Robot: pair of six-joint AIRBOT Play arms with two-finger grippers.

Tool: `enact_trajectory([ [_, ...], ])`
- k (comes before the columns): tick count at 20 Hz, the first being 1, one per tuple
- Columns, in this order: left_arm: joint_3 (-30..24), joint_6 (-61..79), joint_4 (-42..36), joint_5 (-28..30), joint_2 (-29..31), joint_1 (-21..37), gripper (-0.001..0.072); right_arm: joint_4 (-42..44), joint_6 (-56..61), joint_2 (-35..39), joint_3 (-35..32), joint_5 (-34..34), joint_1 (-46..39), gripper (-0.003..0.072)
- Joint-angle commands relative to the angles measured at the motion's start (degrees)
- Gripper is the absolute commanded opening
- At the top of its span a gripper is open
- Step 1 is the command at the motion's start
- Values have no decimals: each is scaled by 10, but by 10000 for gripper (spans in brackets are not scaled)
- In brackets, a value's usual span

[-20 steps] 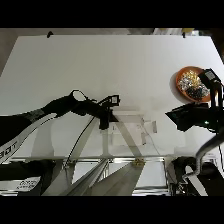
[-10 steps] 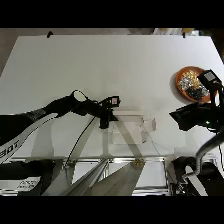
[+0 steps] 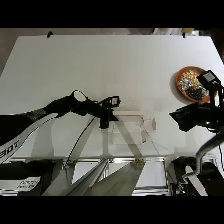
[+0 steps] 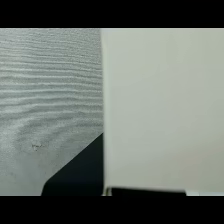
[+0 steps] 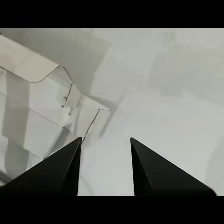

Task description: Fold the box and place the chain.

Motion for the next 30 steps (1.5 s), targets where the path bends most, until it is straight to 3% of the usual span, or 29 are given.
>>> enact_trajectory([
  [1,0,0,0,-3,0,0,11,18,-82,0,-7,7,0,193],
  [3,0,0,0,-3,0,0,11,71,-122,0,-34,-32,0,148],
  [4,0,0,0,-3,0,0,11,121,-152,-3,-55,-56,0,38],
  [7,0,0,0,-3,0,0,11,207,-279,-20,-106,-75,26,18],
  [9,0,0,0,-3,0,0,11,195,-294,-37,-128,-82,64,18],
  [15,0,0,0,-3,0,0,11,20,-347,-86,-131,-58,204,18],
  [19,0,0,0,-3,0,0,11,-15,-348,-90,-158,-131,253,30],
  [22,0,0,0,-3,0,0,11,-10,-348,-90,-201,-230,278,471],
  [23,0,0,0,-3,0,0,11,-10,-348,-90,-213,-259,287,538],
  [27,0,0,0,-3,0,0,11,-12,-348,-67,-236,-279,318,517],
  [30,0,0,0,-3,0,0,11,-14,-348,-40,-248,-289,336,541],
])
